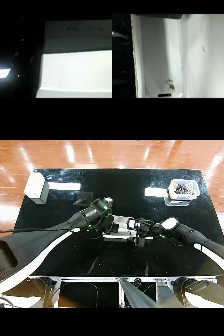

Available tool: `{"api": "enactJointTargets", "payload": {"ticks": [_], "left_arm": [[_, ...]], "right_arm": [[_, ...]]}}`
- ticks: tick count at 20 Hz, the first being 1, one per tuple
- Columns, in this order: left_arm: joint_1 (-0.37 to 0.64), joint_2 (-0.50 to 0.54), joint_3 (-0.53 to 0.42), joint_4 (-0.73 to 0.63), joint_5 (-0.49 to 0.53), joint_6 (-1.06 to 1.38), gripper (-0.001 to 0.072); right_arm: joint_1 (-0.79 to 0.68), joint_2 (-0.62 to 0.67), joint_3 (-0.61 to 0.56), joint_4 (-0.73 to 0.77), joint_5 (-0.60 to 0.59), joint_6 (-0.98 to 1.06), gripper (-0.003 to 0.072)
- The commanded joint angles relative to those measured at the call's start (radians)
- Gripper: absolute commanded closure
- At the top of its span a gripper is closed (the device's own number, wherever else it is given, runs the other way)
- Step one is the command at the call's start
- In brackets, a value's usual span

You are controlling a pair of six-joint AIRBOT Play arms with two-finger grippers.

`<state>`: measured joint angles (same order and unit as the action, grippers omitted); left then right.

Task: Fold the box and place the chain.

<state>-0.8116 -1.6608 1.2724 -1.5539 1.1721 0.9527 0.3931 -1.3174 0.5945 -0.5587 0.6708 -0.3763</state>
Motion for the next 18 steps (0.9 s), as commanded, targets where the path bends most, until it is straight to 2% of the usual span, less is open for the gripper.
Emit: {"api": "enactJointTargets", "payload": {"ticks": [1,10,13,14,18], "left_arm": [[-0.002,-0.001,0.003,-0.008,-0.004,0.008,0.0682],[-0.002,-0.001,0.048,-0.026,-0.001,0.013,0.0669],[-0.002,-0.001,0.048,-0.029,0.003,0.013,0.035],[-0.002,-0.001,0.048,-0.029,0.003,0.013,0.0327],[-0.002,-0.001,0.048,-0.029,0.003,0.012,0.0327]], "right_arm": [[0.0,0.001,0.0,0.0,-0.002,-0.002,0.0276],[0.0,0.001,0.0,0.0,-0.002,-0.002,0.0276],[0.0,0.001,0.0,0.0,-0.002,-0.002,0.0275],[0.0,0.001,0.0,0.0,-0.002,-0.002,0.0275],[0.0,0.001,0.0,0.0,-0.002,-0.002,0.0275]]}}
